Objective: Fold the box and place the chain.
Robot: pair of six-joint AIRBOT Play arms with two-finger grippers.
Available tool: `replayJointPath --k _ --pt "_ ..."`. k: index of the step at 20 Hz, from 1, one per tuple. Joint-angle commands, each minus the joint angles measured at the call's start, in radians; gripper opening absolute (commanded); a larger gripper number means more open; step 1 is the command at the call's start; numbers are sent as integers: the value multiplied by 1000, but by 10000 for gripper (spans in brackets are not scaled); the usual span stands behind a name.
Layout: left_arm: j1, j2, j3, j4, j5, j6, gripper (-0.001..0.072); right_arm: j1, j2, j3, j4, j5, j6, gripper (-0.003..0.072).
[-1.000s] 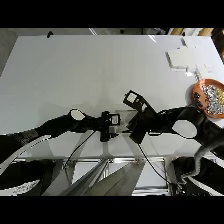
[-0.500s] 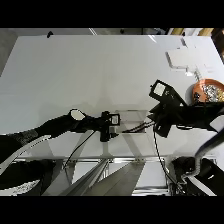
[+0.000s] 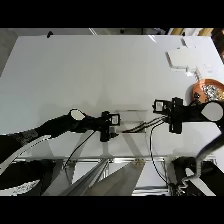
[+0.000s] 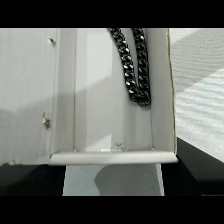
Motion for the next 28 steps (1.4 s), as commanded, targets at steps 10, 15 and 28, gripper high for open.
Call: replayJointPath --k 10,15,28 --pt "0 0 0 0 0 0 345 -16 -187 -103 -1 -258 -327 204" --pt "0 0 0 0 0 0 345 -15 -252 -103 71 -262 -419 203" --pt "0 0 0 0 0 0 345 -15 -299 -103 84 -274 -393 90"
